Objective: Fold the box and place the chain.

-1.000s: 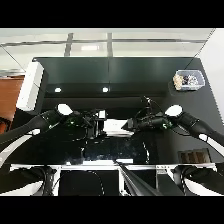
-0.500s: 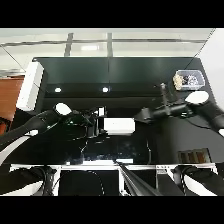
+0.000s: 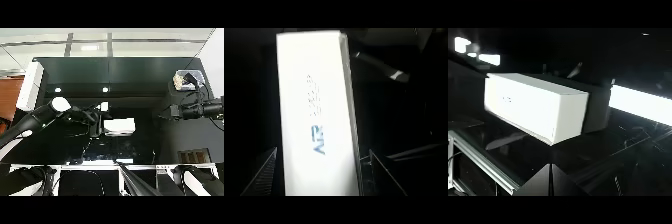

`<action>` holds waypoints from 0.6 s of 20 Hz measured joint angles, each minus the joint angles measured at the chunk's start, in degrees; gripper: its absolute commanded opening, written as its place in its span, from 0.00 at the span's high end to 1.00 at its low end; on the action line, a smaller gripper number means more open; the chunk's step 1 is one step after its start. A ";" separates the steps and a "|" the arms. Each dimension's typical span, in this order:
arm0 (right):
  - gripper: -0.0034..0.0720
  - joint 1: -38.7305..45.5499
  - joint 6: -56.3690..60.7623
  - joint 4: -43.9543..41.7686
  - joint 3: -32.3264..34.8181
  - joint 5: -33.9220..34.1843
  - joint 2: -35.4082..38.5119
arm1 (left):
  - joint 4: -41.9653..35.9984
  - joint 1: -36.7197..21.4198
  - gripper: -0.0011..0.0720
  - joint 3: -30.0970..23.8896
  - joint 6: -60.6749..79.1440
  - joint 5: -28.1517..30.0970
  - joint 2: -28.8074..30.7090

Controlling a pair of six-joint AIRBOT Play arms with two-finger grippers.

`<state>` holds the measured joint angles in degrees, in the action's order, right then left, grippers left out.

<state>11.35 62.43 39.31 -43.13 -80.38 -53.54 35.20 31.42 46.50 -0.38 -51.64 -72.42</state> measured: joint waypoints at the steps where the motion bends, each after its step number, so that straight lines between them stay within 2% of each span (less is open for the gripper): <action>1: 0.94 0.28 0.04 0.33 0.00 0.13 0.15 | -0.02 0.81 0.02 1.97 -2.12 0.26 -1.49; 6: 0.94 0.96 0.24 1.11 0.00 0.59 0.48 | 0.37 2.82 0.02 9.35 -12.46 1.03 -9.88; 12: 0.94 1.11 0.39 1.40 0.00 1.25 0.57 | 0.57 3.32 0.02 11.61 -16.90 -3.34 -13.62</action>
<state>12.47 62.83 40.71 -43.13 -79.13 -52.97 35.77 34.74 58.11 -17.28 -54.98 -86.04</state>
